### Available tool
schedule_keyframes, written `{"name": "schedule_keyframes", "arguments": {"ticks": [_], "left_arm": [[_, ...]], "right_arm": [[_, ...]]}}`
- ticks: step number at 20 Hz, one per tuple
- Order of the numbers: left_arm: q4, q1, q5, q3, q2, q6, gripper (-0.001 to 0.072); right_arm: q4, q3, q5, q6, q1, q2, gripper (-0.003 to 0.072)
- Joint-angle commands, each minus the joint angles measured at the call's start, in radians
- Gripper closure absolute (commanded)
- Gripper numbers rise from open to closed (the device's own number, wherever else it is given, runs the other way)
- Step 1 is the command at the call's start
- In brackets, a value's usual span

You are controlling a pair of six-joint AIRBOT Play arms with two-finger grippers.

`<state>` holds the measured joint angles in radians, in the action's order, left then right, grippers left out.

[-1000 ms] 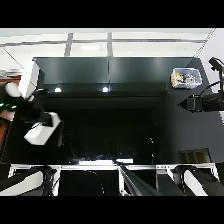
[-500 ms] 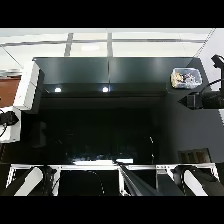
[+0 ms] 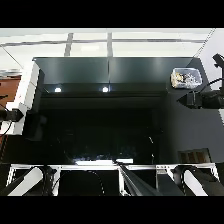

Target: Fold the box and place the chain.

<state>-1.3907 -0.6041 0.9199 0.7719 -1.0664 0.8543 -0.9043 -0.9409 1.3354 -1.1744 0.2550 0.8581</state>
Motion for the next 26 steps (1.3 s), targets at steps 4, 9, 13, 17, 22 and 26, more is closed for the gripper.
{"name": "schedule_keyframes", "arguments": {"ticks": [4, 9, 13, 17, 22, 26], "left_arm": [[0.041, 0.004, -0.065, 0.007, -0.106, -0.039, 0.0435], [0.028, 0.004, -0.098, 0.050, -0.157, -0.039, 0.0434], [-0.053, -0.004, -0.026, 0.082, -0.168, -0.035, 0.0435], [-0.048, -0.029, -0.045, 0.082, -0.169, -0.018, 0.0435], [0.072, -0.024, -0.100, 0.082, -0.177, -0.006, 0.0228], [0.030, 0.026, -0.095, 0.189, -0.159, -0.005, 0.0001]], "right_arm": [[0.014, 0.000, 0.014, -0.031, 0.000, 0.000, 0.0671], [0.014, 0.000, 0.014, -0.046, 0.000, 0.000, 0.0671], [0.014, 0.000, 0.014, -0.053, 0.000, 0.000, 0.0671], [0.014, 0.000, 0.013, -0.053, 0.000, 0.000, 0.0671], [0.013, 0.000, 0.008, -0.053, 0.000, 0.000, 0.0672], [0.018, 0.000, -0.003, -0.054, 0.000, 0.000, 0.0671]]}}
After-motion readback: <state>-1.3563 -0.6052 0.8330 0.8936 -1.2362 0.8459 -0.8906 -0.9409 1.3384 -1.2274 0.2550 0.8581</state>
